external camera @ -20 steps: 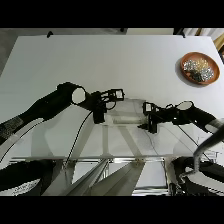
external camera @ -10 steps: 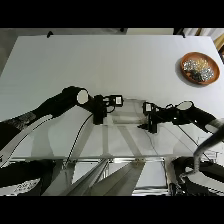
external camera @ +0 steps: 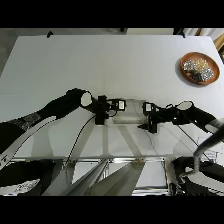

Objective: Fold the box and place the chain.

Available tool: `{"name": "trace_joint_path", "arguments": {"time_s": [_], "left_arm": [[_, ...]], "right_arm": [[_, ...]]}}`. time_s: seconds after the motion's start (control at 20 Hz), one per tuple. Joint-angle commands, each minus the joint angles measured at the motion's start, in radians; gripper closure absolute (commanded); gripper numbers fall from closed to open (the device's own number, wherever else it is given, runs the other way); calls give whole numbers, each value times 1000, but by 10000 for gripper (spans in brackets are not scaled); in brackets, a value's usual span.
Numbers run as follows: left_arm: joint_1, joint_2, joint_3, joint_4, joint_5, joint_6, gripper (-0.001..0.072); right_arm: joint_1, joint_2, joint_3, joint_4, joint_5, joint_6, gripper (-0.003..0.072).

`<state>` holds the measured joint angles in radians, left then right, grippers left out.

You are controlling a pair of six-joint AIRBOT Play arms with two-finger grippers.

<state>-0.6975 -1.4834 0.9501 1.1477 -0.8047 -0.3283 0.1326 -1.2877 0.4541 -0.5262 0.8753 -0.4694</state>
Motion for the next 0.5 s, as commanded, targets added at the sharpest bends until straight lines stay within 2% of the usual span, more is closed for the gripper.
{"name": "trace_joint_path", "arguments": {"time_s": [0.0,0.45], "left_arm": [[-3,-12,-1,24,4,14,419],[-15,-11,-1,39,5,15,422]], "right_arm": [[-1,1,1,0,0,0,314],[-1,0,1,0,0,0,314]]}}
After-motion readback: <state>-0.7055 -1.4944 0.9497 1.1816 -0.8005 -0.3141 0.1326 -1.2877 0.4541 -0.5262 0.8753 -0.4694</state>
